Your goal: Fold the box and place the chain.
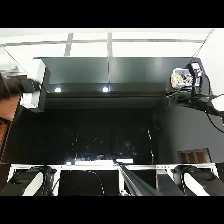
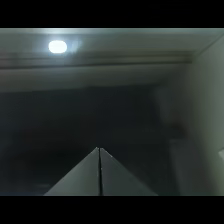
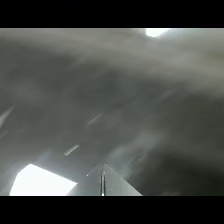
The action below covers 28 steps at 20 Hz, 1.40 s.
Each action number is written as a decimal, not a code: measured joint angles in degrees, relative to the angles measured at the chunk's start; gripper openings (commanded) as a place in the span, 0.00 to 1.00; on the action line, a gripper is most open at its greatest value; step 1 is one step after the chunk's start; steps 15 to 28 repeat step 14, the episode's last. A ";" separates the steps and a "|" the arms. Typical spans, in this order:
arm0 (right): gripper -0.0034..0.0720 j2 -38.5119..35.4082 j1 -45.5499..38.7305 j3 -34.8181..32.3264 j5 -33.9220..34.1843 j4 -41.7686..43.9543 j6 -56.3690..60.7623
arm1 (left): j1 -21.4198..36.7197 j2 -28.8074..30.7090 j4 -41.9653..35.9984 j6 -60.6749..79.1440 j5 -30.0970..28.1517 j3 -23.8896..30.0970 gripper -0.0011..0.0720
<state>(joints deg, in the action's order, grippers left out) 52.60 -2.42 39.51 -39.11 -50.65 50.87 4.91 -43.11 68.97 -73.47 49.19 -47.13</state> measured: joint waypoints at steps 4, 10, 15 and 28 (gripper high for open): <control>0.06 0.00 0.22 -1.44 8.83 -2.29 -1.14 | -2.64 13.33 4.02 0.04 -8.61 14.03 0.05; 0.06 0.00 0.24 -1.92 12.44 -3.19 -1.53 | -3.50 19.45 6.05 -0.07 -13.25 18.75 0.05; 0.06 0.00 0.22 -1.92 12.98 -3.34 -1.62 | -3.61 20.15 6.27 -0.24 -14.10 19.30 0.05; 0.06 0.00 0.22 -1.92 12.98 -3.34 -1.62 | -3.61 20.15 6.27 -0.24 -14.10 19.30 0.05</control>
